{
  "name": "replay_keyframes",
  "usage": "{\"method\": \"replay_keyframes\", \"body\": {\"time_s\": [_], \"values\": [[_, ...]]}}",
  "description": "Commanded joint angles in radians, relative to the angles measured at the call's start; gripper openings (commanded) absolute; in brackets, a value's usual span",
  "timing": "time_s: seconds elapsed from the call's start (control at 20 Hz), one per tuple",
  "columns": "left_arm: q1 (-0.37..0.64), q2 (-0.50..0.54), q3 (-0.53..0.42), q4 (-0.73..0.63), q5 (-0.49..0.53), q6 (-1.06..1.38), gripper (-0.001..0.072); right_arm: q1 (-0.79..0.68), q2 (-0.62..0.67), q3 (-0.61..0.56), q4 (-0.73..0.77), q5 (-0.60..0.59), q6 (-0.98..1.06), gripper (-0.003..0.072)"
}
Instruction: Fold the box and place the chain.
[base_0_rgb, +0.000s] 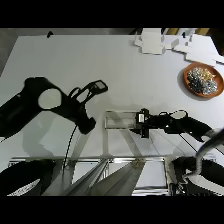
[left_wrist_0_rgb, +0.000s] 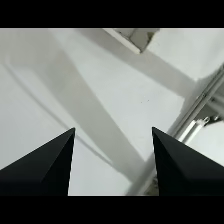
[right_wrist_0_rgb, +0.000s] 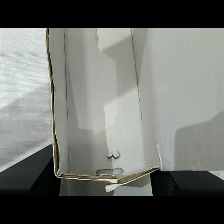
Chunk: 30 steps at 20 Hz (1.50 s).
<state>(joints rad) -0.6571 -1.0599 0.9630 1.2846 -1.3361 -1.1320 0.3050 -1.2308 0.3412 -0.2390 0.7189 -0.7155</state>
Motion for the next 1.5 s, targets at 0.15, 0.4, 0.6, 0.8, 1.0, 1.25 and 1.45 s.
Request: {"method": "replay_keyframes", "body": {"time_s": [0.15,0.4,0.6,0.8,1.0,1.25,1.45], "values": [[0.178,0.045,-0.319,-0.239,0.315,0.922,0.0489,0.0,0.0,0.0,0.0,0.0,0.0,0.0299],[0.191,-0.04,-0.453,-0.408,0.511,1.46,0.0484,0.0,0.0,0.0,0.0,0.0,0.0,0.0299],[0.19,-0.163,-0.452,-0.674,0.604,1.602,0.0514,0.0,0.001,0.0,0.0,0.0,0.0,0.0299],[0.182,-0.237,-0.452,-0.806,0.636,1.608,0.0539,0.0,0.0,0.0,0.0,0.0,0.0,0.0299],[0.182,-0.267,-0.452,-0.845,0.629,1.61,0.0695,0.0,0.0,0.0,0.0,0.0,0.0,0.0299],[0.142,-0.267,-0.452,-0.941,0.628,1.703,0.0696,0.0,0.001,0.0,0.0,0.0,0.0,0.0299],[0.138,-0.272,-0.452,-0.963,0.599,1.712,0.0696,0.0,0.0,0.0,0.0,0.0,0.0,0.0299]]}}
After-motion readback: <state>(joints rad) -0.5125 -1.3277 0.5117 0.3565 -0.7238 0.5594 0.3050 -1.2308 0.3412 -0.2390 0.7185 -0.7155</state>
